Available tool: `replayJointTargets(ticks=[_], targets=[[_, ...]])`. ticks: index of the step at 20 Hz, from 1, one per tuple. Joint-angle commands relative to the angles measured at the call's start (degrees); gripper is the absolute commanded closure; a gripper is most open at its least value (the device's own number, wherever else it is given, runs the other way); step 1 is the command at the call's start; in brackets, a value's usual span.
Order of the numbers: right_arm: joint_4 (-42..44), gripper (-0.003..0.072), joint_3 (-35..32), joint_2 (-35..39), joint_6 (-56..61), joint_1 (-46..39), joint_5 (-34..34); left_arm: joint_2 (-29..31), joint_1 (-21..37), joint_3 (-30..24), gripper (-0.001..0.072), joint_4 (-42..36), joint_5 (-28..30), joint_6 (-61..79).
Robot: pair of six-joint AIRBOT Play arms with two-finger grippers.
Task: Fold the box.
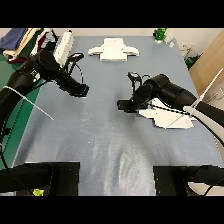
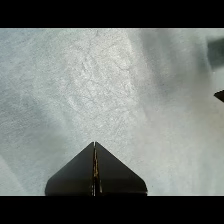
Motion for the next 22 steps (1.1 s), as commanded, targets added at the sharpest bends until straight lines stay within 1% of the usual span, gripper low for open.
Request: replayJointTargets(ticks=[1,2,3,4,5,6,7,8,9,10,11,12,14,16,17,18,20,22], targets=[[1.60,0.0683,0.07,-0.24,0.20,0.04,5.99,-0.02,0.04,0.02,0.0694,0.00,0.02,0.02],[2.03,0.0683,0.68,-0.24,0.22,-0.02,5.42,-0.02,0.04,0.02,0.0694,0.00,0.04,0.02],[0.35,0.0682,2.95,-0.17,0.20,-0.70,1.16,-0.02,0.07,0.02,0.0694,0.02,0.07,0.02],[-3.17,0.0681,6.34,-0.09,0.20,-1.88,-5.38,-0.02,0.09,0.02,0.0694,0.00,0.04,0.02],[-9.01,0.0656,10.36,0.33,0.20,-3.61,-13.18,-0.02,0.09,0.02,0.0694,0.00,0.07,0.02],[-15.65,0.0655,13.77,0.98,0.20,-5.44,-19.82,-0.02,0.09,0.02,0.0694,0.00,0.07,0.02],[-24.06,0.0647,16.50,1.84,0.15,-7.82,-25.59,-0.02,0.07,0.02,0.0694,0.00,0.09,0.02],[-31.98,0.0566,17.81,2.62,-0.02,-10.60,-29.68,-0.02,0.07,0.02,0.0694,-0.02,0.17,0.02],[-38.71,0.0462,18.01,3.23,-1.05,-14.56,-32.70,-0.02,0.07,0.02,0.0694,-0.02,0.87,0.02],[-41.38,0.0437,17.97,3.23,-2.97,-19.23,-34.49,-0.02,0.07,0.02,0.0694,-0.02,2.16,0.02],[-40.54,0.0438,17.35,3.23,-4.55,-25.14,-34.67,-0.02,0.04,0.02,0.0694,-0.22,3.52,-0.09],[-37.75,0.0438,16.48,3.21,-5.46,-30.93,-33.42,-0.02,-0.02,0.02,0.0694,-0.83,4.42,-0.09],[-26.93,0.0438,15.10,2.45,-9.99,-43.50,-27.52,-0.07,-0.02,0.00,0.0694,-2.40,4.61,-0.09],[-15.54,0.0434,15.15,0.28,-16.24,-54.31,-24.17,-0.09,-0.02,0.00,0.0694,-2.84,4.61,-0.09],[-10.45,0.0313,15.15,-1.07,-19.15,-58.75,-24.06,-0.09,-0.02,0.00,0.0694,-2.84,4.59,-0.11],[-6.05,0.0225,15.15,-2.78,-21.88,-62.58,-24.13,-0.09,-0.02,0.00,0.0694,-2.97,4.59,-0.13],[1.18,0.0225,15.15,-6.54,-28.00,-68.32,-24.96,-0.09,-0.02,0.00,0.0694,-3.93,4.66,-0.13],[4.79,0.0226,15.15,-10.12,-35.50,-71.19,-27.08,-0.09,-0.02,0.00,0.0693,-4.59,4.61,-0.11]])
